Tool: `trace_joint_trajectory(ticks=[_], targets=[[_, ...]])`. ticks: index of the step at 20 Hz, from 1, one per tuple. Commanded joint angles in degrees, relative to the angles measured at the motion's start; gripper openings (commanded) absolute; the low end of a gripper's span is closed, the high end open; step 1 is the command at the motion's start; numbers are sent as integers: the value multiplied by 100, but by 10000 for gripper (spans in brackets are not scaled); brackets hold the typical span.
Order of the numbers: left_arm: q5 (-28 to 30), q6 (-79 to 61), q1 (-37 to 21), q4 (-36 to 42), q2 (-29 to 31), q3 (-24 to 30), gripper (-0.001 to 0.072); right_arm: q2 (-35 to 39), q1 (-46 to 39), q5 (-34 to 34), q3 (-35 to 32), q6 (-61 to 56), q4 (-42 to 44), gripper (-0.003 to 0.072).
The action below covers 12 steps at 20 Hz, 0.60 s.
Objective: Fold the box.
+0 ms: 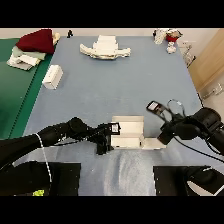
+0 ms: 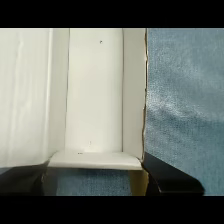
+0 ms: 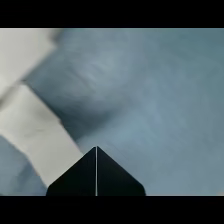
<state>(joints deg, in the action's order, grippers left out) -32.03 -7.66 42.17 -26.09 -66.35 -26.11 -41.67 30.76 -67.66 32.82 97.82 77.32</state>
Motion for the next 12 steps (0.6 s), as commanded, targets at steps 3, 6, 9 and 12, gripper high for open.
trace_joint_trajectory(ticks=[3,6,9,12], targets=[[2,-4,0,-4,-2,-2,392,-393,-1423,-693,127,-2957,-380,4],[2,-4,0,-4,-2,-2,393,-785,-2330,177,-267,-2218,1915,3],[2,-4,0,-4,-2,-2,392,-1032,-2450,680,-699,-1749,3093,3],[2,-4,0,-4,-2,-2,392,-999,-2448,656,-820,-1405,3687,3]])
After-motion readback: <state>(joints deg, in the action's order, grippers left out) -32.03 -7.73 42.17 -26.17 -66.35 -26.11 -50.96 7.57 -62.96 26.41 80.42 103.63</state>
